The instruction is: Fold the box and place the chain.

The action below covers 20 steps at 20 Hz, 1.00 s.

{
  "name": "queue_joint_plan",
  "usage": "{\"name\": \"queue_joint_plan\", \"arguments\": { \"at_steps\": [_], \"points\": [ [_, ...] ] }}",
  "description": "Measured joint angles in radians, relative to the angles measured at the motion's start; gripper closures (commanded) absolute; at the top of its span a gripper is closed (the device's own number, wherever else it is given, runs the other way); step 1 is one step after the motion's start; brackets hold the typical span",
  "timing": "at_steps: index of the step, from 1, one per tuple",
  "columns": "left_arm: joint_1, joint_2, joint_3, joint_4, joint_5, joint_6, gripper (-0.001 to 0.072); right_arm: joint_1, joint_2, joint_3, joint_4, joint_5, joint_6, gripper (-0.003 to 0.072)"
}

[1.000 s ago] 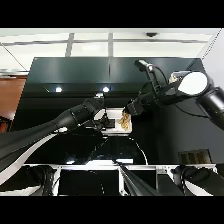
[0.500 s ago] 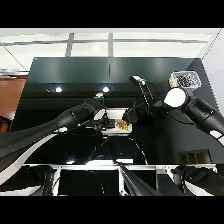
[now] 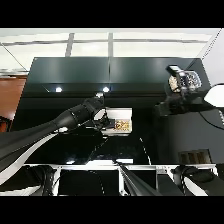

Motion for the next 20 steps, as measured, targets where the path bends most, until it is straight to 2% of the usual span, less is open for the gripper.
{"name": "queue_joint_plan", "arguments": {
  "at_steps": [3, 4, 5, 6, 7, 10, 13, 17, 20],
  "points": [
    [0.003, -0.003, 0.0, 0.0, -0.002, 0.016, 0.0683, -0.054, 0.05, -0.018, -0.044, 0.033, 0.016, 0.0441],
    [0.005, -0.003, 0.0, 0.0, -0.002, 0.027, 0.0657, -0.063, 0.059, -0.022, -0.052, 0.038, 0.019, 0.0441],
    [0.007, -0.003, 0.0, -0.001, -0.002, 0.033, 0.048, -0.07, 0.065, -0.024, -0.058, 0.043, 0.023, 0.0441],
    [0.008, -0.006, 0.0, 0.001, 0.001, 0.036, 0.0273, -0.075, 0.069, -0.027, -0.063, 0.048, 0.025, 0.0441],
    [0.009, -0.003, 0.005, 0.0, -0.008, 0.029, 0.0231, -0.079, 0.072, -0.027, -0.068, 0.049, 0.026, 0.0441],
    [0.009, 0.023, 0.021, 0.008, -0.007, 0.017, 0.0231, -0.085, 0.078, -0.03, -0.072, 0.043, 0.03, 0.0442],
    [0.008, 0.093, 0.03, 0.047, -0.005, 0.061, 0.0231, -0.087, 0.079, -0.031, -0.079, 0.034, 0.031, 0.0441],
    [0.014, 0.252, 0.002, 0.104, -0.017, 0.173, 0.0231, -0.087, 0.08, -0.031, -0.084, 0.023, 0.032, 0.0441],
    [0.081, 0.404, -0.076, 0.146, -0.031, 0.222, 0.0231, -0.087, 0.08, -0.031, -0.086, 0.011, 0.032, 0.0441]
  ]
}}
